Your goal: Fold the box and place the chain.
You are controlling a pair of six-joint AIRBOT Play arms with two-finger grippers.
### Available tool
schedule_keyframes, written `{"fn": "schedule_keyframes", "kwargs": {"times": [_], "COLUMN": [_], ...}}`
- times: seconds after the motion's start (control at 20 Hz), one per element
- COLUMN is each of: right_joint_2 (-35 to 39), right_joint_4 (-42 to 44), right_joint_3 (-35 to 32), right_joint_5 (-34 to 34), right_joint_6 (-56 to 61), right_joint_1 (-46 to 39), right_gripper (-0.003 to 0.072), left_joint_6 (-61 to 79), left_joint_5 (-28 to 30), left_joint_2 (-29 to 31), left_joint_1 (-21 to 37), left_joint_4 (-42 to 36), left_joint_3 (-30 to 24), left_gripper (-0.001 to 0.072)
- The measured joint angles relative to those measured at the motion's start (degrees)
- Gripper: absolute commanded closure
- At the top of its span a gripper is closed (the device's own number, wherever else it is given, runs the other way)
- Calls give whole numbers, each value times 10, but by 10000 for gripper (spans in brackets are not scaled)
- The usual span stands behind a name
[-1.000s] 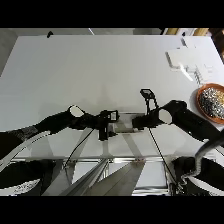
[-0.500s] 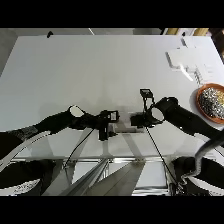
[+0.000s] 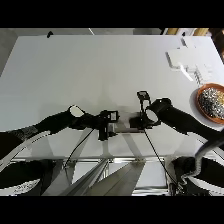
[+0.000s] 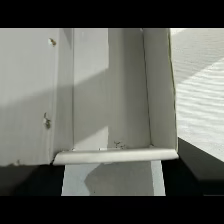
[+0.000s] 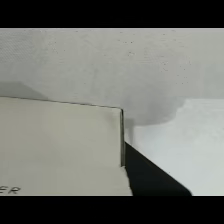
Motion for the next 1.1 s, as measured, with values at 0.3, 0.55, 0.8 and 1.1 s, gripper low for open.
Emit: {"fn": "schedule_keyframes", "kwargs": {"times": [0.3, 0.55, 0.8, 1.1], "right_joint_2": [-3, -2, -4, -7], "right_joint_4": [5, 2, -9, -14], "right_joint_3": [0, 0, 0, 0], "right_joint_5": [2, 5, 7, 17], "right_joint_6": [5, 6, 12, 12], "right_joint_1": [2, 2, 2, 1], "right_gripper": [484, 489, 604, 540], "left_joint_6": [0, 0, 0, -1], "left_joint_5": [0, 0, 1, 0], "left_joint_2": [0, 0, 0, 0], "left_joint_1": [0, 0, 0, 0], "left_joint_4": [0, 0, 0, -1], "left_joint_3": [0, 0, 0, 0], "left_gripper": [365, 365, 365, 365]}}
